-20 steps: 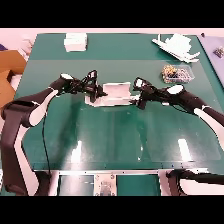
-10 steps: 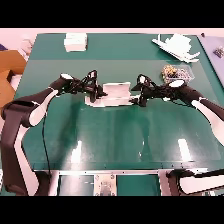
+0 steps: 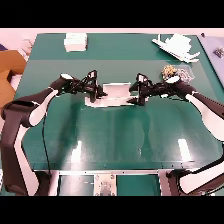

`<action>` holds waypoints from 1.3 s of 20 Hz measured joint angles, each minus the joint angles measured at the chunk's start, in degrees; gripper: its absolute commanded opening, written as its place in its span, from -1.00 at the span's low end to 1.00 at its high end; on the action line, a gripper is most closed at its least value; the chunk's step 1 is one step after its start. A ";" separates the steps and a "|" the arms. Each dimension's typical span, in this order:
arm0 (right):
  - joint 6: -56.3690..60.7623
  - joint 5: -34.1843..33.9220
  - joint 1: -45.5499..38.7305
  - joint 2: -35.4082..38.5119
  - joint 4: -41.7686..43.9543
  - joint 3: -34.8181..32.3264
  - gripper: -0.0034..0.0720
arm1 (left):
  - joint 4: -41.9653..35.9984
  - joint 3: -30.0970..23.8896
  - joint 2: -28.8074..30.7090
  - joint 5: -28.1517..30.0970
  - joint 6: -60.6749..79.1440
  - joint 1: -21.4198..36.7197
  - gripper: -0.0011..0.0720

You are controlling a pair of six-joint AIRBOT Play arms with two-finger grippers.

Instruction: Fold the box and place the chain.

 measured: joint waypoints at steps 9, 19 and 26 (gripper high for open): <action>-1.51 8.33 -0.35 -6.36 -1.40 6.14 0.85 | 0.02 0.00 0.00 -0.09 0.02 -0.02 -0.92; -2.19 10.93 -0.61 -8.66 -0.07 6.93 0.85 | 0.00 0.00 0.00 -0.02 0.02 -0.04 -0.92; -3.74 11.13 1.01 -9.38 1.99 6.95 0.85 | 0.00 0.00 0.00 -0.07 0.02 -0.04 -0.92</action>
